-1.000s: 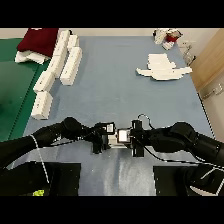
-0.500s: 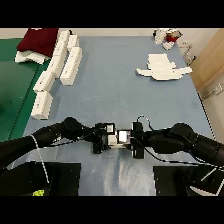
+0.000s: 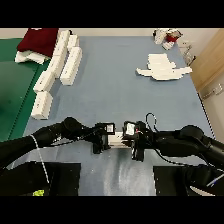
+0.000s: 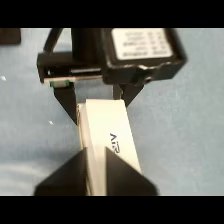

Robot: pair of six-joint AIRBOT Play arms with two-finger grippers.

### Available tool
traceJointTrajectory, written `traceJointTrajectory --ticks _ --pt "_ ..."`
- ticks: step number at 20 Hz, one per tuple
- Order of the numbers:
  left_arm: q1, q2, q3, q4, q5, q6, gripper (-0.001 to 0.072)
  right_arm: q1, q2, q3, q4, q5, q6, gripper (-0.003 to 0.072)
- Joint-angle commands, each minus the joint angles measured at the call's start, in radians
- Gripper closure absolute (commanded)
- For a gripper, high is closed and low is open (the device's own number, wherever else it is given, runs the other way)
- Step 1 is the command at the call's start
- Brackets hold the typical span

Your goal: Fold the box.

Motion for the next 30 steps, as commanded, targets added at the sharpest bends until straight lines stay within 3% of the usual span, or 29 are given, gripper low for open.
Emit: traceJointTrajectory --ticks 1,4,7,20,30 --pt "0.000 0.000 0.001 0.000 0.000 0.000 0.0233 -0.010 0.055 -0.072 0.188 0.162 0.133 0.0644" --pt "0.000 0.000 0.001 0.000 0.000 0.000 0.0232 0.012 0.085 -0.177 0.223 0.374 0.273 0.0676" --pt "0.000 0.000 0.001 0.000 0.000 0.000 0.0232 0.061 0.074 -0.249 0.222 0.475 0.343 0.0676" --pt "0.000 0.000 0.001 0.000 0.000 0.000 0.0232 0.092 -0.041 -0.311 0.215 0.476 0.344 0.0676" --pt "0.000 0.000 0.001 0.000 0.000 0.000 0.0232 0.092 -0.032 -0.296 0.214 0.476 0.344 0.0676"
